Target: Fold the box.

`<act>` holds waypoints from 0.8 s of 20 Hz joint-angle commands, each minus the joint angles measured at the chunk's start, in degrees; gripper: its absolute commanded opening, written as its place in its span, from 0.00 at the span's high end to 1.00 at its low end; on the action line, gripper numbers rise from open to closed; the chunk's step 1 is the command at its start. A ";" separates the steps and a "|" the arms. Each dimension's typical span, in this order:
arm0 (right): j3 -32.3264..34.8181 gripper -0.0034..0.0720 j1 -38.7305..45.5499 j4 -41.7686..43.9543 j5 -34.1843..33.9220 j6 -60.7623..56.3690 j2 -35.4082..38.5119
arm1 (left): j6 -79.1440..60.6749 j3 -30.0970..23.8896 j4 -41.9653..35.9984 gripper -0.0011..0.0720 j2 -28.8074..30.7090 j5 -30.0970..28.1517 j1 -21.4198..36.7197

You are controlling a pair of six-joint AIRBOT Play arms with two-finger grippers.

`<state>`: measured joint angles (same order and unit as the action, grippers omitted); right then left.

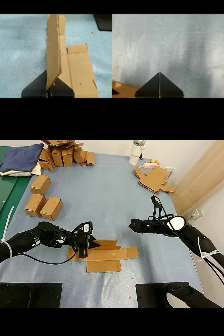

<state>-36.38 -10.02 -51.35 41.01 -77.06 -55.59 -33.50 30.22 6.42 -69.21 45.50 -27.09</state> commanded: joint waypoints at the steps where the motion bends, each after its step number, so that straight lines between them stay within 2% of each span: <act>1: -0.02 0.95 -1.62 -5.18 1.60 3.78 4.02 | 0.33 -0.02 0.00 0.97 -0.02 0.11 0.02; 5: 2.43 0.95 -9.66 -13.94 4.35 2.25 14.56 | 0.33 0.00 0.00 0.97 -0.02 0.11 0.02; 8: 9.35 0.95 -20.39 -16.28 6.36 -1.03 23.45 | 0.33 0.00 0.00 0.97 -0.02 0.11 0.02; 11: 14.16 0.95 -32.44 -22.10 6.40 -3.93 31.19 | 0.33 0.00 0.00 0.97 -0.02 0.11 0.02; 13: 16.55 0.95 -39.56 -24.46 8.22 -3.91 33.51 | 0.33 0.00 0.00 0.97 -0.02 0.09 0.02; 16: 19.63 0.95 -48.57 -28.59 11.74 -3.91 32.13 | 0.33 0.00 0.00 0.97 -0.02 0.11 0.02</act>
<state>-19.92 -49.89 -74.81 49.98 -80.29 -24.49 -33.17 30.20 6.42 -69.21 45.60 -27.09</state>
